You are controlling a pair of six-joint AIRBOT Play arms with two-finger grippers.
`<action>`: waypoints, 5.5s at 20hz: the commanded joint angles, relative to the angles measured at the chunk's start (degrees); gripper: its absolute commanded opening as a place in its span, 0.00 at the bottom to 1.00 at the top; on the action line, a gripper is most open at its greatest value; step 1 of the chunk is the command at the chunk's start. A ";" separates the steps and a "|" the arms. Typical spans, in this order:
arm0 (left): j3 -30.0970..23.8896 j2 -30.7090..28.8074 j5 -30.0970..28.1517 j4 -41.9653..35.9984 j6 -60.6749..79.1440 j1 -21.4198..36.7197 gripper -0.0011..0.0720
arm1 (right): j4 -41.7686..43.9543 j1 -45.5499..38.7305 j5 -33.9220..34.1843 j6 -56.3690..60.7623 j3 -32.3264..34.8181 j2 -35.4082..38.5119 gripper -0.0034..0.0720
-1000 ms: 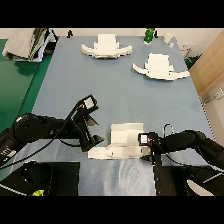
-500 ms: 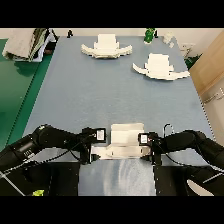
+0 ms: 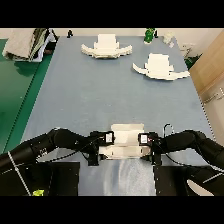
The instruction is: Fold the box.
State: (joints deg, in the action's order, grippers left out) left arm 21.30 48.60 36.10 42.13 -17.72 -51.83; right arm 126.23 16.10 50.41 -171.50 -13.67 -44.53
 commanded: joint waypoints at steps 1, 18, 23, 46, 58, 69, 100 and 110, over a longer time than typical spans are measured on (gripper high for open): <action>0.20 2.54 -4.28 -3.74 0.70 -2.32 0.42 | 0.00 0.02 0.00 0.02 0.00 -0.02 0.84; 0.42 5.11 -9.86 -8.79 1.86 -4.63 0.71 | 0.00 0.02 0.00 0.00 0.00 -0.02 0.84; 0.42 5.11 -8.41 -8.70 1.79 -4.61 0.68 | 0.00 0.02 0.00 0.00 0.00 -0.02 0.84; -7.54 -15.34 19.74 5.97 -67.60 27.41 0.03 | 0.00 0.02 0.00 0.00 0.00 -0.02 0.84; -9.27 -7.56 -5.86 -1.46 -82.40 -2.19 0.03 | 0.00 0.02 0.00 0.02 0.00 -0.02 0.84; -3.26 -7.87 -0.50 1.40 -82.42 0.44 0.46 | 0.00 0.02 0.00 0.00 0.00 -0.02 0.84; 23.87 15.50 14.21 40.04 -128.93 -16.68 0.82 | 0.00 0.02 0.00 0.02 0.00 -0.02 0.84; 31.85 25.07 21.22 43.95 -133.72 -21.05 0.82 | 0.00 0.02 0.00 0.00 0.00 -0.02 0.84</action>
State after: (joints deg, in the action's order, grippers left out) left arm 51.16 71.35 55.20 84.79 -149.82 -72.23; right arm 126.21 16.12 50.43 -171.50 -13.67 -44.53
